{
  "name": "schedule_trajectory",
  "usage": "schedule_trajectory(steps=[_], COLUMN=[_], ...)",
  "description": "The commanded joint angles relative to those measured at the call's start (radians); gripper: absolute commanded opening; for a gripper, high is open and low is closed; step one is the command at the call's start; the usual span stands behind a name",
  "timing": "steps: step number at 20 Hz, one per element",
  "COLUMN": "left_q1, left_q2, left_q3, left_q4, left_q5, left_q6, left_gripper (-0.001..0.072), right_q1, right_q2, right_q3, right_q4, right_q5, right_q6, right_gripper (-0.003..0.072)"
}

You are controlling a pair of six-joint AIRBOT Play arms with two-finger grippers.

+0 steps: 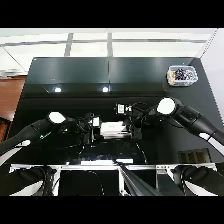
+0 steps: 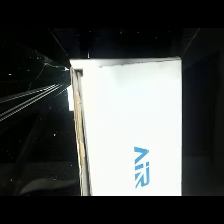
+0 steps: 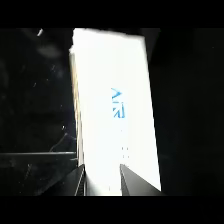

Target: Fold the box and place the chain.

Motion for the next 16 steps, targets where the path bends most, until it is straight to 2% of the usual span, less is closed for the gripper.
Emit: schedule_trajectory(steps=[1,12,16], left_q1=[-0.001,-0.001,-0.001], left_q2=[0.0,0.0,0.0], left_q3=[-0.001,-0.001,-0.001], left_q4=[0.0,0.0,0.0], left_q5=[0.0,0.0,0.0], left_q6=[0.0,0.0,0.0], left_gripper=[0.0464,0.0464,0.0464], right_q1=[0.0,0.0,-0.001], right_q2=[-0.001,-0.016,0.01], right_q3=[-0.006,-0.019,-0.008], right_q4=[0.003,0.003,0.003], right_q5=[-0.004,-0.004,-0.005], right_q6=[-0.001,0.037,0.127], right_gripper=[0.0274,0.0274,0.0275])
